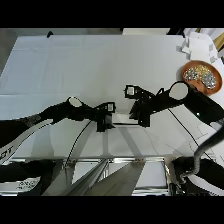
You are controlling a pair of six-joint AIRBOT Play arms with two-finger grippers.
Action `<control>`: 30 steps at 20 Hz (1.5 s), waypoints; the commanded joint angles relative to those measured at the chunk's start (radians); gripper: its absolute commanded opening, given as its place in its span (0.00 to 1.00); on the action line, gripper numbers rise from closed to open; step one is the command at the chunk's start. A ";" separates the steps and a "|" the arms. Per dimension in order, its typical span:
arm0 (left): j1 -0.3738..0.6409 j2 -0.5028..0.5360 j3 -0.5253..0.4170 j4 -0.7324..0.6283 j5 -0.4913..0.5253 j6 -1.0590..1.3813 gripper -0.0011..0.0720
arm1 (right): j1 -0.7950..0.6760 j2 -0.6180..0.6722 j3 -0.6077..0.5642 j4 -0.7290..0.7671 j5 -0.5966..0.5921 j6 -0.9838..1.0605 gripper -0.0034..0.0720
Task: Fold the box and place the chain.
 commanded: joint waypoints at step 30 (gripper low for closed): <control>0.000 0.001 0.000 0.000 0.000 0.001 0.29 | 0.060 0.006 -0.079 -0.151 -0.079 0.080 0.25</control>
